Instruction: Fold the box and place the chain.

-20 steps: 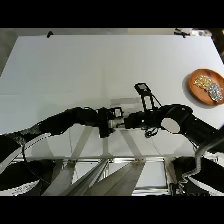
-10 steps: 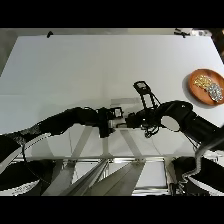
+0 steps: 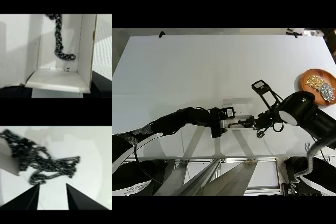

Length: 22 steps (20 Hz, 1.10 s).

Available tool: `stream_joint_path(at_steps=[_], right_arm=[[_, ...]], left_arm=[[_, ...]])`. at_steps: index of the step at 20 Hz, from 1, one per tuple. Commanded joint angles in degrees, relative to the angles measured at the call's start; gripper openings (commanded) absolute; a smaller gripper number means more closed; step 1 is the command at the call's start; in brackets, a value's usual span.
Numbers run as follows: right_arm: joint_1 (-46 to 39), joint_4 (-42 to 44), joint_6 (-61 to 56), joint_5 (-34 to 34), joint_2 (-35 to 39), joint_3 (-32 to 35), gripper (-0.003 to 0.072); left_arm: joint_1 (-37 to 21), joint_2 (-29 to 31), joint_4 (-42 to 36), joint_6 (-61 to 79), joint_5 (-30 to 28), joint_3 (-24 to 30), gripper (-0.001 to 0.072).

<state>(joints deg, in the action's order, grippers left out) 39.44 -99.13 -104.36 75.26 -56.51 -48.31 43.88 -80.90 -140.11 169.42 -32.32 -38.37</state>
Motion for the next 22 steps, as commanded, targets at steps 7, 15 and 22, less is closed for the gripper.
stream_joint_path(at_steps=[7, 15, 22], right_arm=[[-10.27, -1.07, 4.48, 2.43, -11.67, -0.17, 0.0610], [-8.33, 5.31, 2.01, -2.21, -15.80, 3.34, 0.0607], [-8.33, 7.15, -0.85, -7.54, -15.82, 5.27, 0.0605]], left_arm=[[0.02, 0.02, 0.02, 0.02, 0.00, 0.02, 0.0011], [0.02, 0.02, 0.02, 0.02, -0.02, 0.02, 0.0011], [0.02, 0.02, 0.02, 0.02, 0.00, 0.02, 0.0011]])
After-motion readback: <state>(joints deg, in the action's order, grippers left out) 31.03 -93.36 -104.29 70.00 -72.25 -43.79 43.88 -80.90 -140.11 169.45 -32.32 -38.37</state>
